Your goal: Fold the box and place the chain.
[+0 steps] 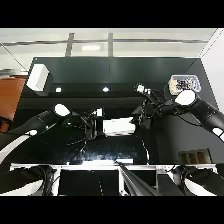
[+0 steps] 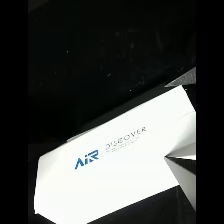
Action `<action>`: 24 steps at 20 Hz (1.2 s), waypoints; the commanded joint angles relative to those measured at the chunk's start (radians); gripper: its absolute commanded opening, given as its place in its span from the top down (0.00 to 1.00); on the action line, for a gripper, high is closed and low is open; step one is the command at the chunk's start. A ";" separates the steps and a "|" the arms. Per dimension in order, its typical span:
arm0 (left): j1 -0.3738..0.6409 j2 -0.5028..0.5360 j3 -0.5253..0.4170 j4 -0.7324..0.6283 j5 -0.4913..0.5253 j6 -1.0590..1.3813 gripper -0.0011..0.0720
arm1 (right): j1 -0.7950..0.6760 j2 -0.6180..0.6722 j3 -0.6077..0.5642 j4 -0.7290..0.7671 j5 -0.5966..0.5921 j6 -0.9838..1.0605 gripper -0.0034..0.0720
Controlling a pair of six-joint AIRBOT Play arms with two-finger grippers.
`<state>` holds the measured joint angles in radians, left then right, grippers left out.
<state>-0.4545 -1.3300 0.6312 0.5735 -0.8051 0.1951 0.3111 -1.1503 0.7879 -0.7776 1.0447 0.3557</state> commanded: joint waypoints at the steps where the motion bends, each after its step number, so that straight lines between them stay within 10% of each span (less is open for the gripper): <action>1: 0.000 0.000 0.000 0.002 -0.002 0.002 0.32 | 0.003 0.000 -0.004 0.000 0.000 -0.009 0.32; 11: 0.000 0.000 0.000 0.003 -0.003 0.003 0.32 | 0.002 0.007 0.060 -0.001 0.032 -0.008 0.29; 13: 0.000 0.000 0.000 0.019 -0.002 0.003 0.32 | 0.003 0.007 0.061 -0.001 0.033 -0.004 0.05; 24: 0.000 0.000 0.000 0.019 -0.001 0.003 0.32 | 0.022 0.004 0.016 -0.050 0.071 -0.005 0.16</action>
<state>-0.4545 -1.3300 0.6315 0.5919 -0.8070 0.1978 0.3229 -1.1442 0.8181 -0.8173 1.1187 0.3508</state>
